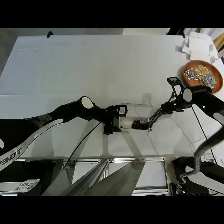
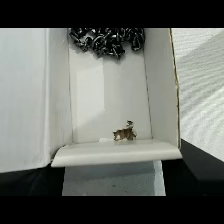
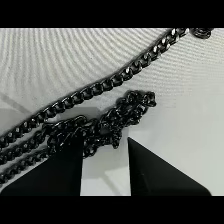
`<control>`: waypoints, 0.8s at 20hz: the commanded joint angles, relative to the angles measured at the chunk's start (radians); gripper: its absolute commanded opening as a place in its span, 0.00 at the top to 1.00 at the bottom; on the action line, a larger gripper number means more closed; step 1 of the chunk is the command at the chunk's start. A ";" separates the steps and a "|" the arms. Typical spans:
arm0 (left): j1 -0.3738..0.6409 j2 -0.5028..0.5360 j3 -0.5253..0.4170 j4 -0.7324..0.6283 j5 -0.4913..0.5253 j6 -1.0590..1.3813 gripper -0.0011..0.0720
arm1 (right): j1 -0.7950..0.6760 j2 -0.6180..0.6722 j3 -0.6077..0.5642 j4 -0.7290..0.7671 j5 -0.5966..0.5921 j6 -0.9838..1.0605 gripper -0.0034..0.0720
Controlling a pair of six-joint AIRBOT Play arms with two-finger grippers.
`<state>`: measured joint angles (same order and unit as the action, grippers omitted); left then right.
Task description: Fold the box and place the chain.
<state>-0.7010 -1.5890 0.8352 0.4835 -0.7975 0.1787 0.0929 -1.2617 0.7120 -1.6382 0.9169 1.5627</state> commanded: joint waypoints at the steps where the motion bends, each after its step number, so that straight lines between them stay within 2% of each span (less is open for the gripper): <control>1: 0.001 0.001 0.000 0.000 0.000 0.000 0.89 | 0.000 -0.017 -0.018 0.005 -0.029 0.000 0.68; 4: 0.001 0.001 0.000 0.000 0.000 0.000 0.89 | 0.000 -0.014 -0.027 0.013 -0.031 0.000 0.94; 8: 0.001 0.001 0.000 0.000 0.000 0.000 0.89 | -0.001 0.035 -0.027 0.012 -0.023 0.000 0.94; 12: 0.001 0.001 0.000 0.000 0.000 0.000 0.89 | -0.001 0.138 -0.027 0.019 0.010 -0.001 0.94; 16: 0.001 0.001 0.000 0.000 0.000 0.000 0.89 | 0.000 0.257 -0.027 0.106 0.064 -0.063 0.94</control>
<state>-0.7010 -1.5890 0.8352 0.4835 -0.7975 0.1787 0.0914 -1.0809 0.6834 -1.5948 0.9394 1.5406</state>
